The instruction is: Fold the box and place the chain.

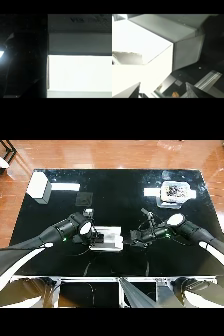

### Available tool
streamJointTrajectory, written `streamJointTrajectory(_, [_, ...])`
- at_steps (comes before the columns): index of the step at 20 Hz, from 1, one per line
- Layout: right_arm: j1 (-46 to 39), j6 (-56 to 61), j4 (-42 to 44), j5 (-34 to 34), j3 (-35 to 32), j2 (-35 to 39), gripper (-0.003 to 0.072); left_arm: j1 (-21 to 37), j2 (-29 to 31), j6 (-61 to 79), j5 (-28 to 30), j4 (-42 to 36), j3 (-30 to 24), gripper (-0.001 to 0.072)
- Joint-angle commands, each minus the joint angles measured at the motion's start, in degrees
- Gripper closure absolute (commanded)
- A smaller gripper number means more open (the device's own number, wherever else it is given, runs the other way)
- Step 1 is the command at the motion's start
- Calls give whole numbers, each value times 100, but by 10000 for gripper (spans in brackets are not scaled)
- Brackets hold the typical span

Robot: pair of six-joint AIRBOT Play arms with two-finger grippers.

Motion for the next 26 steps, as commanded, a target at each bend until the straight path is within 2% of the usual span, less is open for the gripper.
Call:
streamJointTrajectory(1, [258,109,59,-103,66,-2,-15,-2,-4,-2,4,2,-2,684])
streamJointTrajectory(7, [802,592,9,-857,103,-2,-14,-2,-2,-2,0,2,-2,685])
streamJointTrajectory(9, [1040,752,-22,-1158,170,-2,92,-2,-2,-2,2,2,-2,684])
streamJointTrajectory(11, [1333,1335,-507,-1449,358,-2,91,-2,-4,-2,2,2,-2,685])
streamJointTrajectory(12, [1499,1788,-1010,-1547,505,-4,92,-2,-4,-2,2,4,-2,685])
streamJointTrajectory(14, [1805,2796,-2094,-1574,815,-4,92,-2,-4,-2,4,4,-2,684])
streamJointTrajectory(16, [2063,3462,-2782,-1528,1082,-7,92,-2,-4,-2,7,7,-2,684])
streamJointTrajectory(18, [2216,3816,-3008,-1484,1228,-7,92,-2,-4,-2,7,7,-2,685])
streamJointTrajectory(20, [2262,3936,-3012,-1445,1244,-7,158,-2,-4,-2,4,13,-2,684])
streamJointTrajectory(23, [2271,4041,-3099,-1397,1246,-9,158,-2,-2,-2,7,24,-2,684])
streamJointTrajectory(26, [2297,4371,-3539,-1346,1248,-9,159,-2,-2,-2,7,24,-2,684])
